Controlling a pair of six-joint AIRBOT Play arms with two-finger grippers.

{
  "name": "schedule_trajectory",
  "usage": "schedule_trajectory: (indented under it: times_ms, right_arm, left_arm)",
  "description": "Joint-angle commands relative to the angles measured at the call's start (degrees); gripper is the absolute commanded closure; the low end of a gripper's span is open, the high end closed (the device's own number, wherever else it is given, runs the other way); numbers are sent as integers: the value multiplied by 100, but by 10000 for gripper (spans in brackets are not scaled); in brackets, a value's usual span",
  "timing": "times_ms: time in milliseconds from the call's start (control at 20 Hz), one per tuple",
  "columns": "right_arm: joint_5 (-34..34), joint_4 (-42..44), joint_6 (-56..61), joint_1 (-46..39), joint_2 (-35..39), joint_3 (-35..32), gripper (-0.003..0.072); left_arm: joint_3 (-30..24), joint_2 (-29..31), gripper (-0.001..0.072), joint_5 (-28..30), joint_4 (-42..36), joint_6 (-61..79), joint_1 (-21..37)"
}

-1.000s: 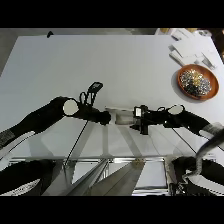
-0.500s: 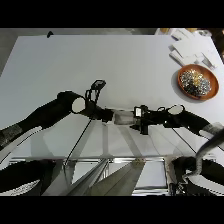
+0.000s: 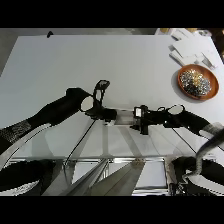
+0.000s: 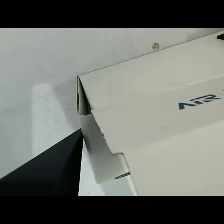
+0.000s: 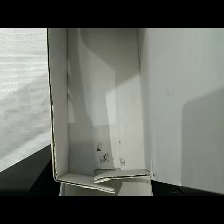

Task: Fold the box and place the chain.

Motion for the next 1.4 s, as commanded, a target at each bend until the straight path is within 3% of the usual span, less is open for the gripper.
schedule_trajectory:
  times_ms: [0, 300, 750, 950, 1350]
  right_arm:
    - [-4, 2, 2, 0, 0, 0, 289]
    - [-4, 2, 2, 0, 0, 0, 289]
    - [-4, 2, 4, 0, 0, 0, 289]
    - [-4, 2, 2, 0, 0, 0, 289]
    - [-4, 2, 2, 0, 0, 0, 289]
  left_arm:
    - [57, -22, 308, -136, 214, -398, -17]
    - [118, -162, 321, -133, 184, -695, -13]
    - [439, -315, 324, -708, 190, -702, -116]
    - [439, -476, 328, -612, 243, -955, -153]
    - [439, -824, 450, -426, 481, -1375, -317]
